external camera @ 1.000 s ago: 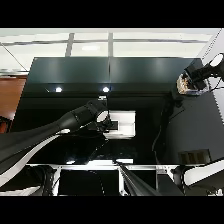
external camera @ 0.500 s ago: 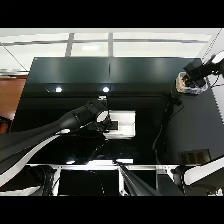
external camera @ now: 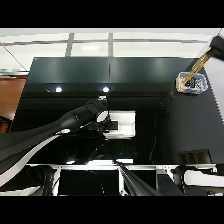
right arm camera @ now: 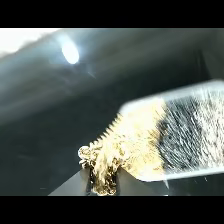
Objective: Fold the box and place the chain.
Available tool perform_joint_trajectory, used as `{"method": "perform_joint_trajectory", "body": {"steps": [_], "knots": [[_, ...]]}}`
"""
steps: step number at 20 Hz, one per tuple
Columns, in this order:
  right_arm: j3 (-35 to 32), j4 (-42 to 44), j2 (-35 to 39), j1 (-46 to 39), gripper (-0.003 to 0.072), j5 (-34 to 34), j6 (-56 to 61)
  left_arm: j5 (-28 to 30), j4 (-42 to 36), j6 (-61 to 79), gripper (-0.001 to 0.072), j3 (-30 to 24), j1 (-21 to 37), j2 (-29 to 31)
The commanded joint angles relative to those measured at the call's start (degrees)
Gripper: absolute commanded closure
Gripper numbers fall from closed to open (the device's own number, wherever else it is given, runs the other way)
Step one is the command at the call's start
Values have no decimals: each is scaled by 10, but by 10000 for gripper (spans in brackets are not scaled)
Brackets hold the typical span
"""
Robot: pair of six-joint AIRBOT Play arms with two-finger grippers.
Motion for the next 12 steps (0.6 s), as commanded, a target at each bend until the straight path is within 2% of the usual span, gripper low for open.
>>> {"method": "perform_joint_trajectory", "body": {"steps": [1,7,12], "knots": [[3,56,86,0,677,-3,-51,0,2,0,682,0,0,0],[3,155,204,0,676,43,-110,-4,2,0,681,0,0,0],[2,178,259,32,677,85,-121,-5,2,0,682,0,0,0]]}}
